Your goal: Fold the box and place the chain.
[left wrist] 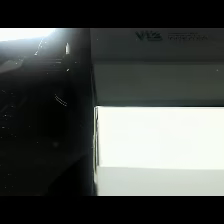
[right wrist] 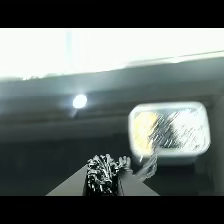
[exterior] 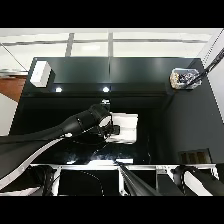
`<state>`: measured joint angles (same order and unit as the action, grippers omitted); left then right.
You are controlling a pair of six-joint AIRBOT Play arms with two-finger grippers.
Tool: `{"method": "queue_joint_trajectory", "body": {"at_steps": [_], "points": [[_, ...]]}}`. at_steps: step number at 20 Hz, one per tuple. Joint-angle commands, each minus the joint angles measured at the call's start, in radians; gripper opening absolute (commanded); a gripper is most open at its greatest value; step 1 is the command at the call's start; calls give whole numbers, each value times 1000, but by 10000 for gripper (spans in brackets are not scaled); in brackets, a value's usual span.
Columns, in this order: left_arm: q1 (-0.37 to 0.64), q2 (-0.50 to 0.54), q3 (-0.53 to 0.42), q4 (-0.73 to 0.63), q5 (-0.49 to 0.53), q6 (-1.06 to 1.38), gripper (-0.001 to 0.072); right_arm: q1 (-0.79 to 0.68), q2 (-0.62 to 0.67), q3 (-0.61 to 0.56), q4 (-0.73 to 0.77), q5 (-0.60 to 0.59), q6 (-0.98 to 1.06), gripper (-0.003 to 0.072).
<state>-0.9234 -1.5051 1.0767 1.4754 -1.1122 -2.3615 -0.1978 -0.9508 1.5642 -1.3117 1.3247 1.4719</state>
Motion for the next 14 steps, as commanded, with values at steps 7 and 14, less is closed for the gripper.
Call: {"method": "queue_joint_trajectory", "body": {"at_steps": [7, 14], "points": [[0, 0, 0, 0, 0, 0, 31, 180, 327, -504, 168, 127, -64, 47], [0, 0, 0, 0, 0, 0, 31, 313, 326, -671, 391, 83, -132, 46]]}}
